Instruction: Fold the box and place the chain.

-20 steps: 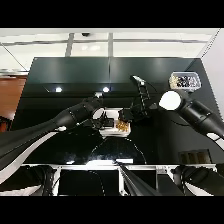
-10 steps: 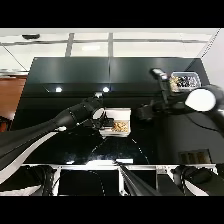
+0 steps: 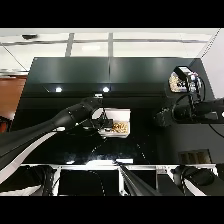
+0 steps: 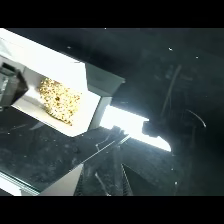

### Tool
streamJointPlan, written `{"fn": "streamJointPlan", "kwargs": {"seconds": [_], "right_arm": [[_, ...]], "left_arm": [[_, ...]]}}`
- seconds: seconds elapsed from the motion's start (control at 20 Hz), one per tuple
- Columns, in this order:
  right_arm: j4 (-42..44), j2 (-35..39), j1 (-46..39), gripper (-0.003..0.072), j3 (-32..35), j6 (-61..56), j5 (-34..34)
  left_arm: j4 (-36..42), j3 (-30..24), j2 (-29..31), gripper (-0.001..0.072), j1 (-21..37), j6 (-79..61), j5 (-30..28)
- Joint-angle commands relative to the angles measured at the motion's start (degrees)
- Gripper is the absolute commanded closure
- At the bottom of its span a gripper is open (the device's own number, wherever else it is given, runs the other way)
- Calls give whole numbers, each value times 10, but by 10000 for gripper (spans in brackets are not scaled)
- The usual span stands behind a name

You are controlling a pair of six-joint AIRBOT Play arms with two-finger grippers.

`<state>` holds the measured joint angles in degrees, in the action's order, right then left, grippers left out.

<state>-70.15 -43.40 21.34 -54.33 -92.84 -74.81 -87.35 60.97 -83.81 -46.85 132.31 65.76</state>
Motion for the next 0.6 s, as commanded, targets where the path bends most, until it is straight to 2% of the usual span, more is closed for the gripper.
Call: {"fn": "streamJointPlan", "kwargs": {"seconds": [0.0,0.15,0.25,0.3,0.35,0.45,0.55], "right_arm": [[-4,8,-2,389,0,1,-7],[-4,8,-2,389,0,0,-3],[-4,8,-2,389,3,0,-3],[-4,8,-2,389,4,0,-2],[-4,8,-2,389,5,0,2],[-4,8,-2,389,5,-3,15],[-3,8,-1,389,5,-11,27]], "left_arm": [[-7,1,41,81,0,-32,4],[-29,-1,116,81,1,-116,24],[-93,-12,165,81,5,-140,50],[-146,-23,186,81,24,-121,72],[-165,-39,204,81,59,-110,87],[-127,-85,234,81,154,-119,70],[-2,-143,255,81,252,-204,-3]]}}
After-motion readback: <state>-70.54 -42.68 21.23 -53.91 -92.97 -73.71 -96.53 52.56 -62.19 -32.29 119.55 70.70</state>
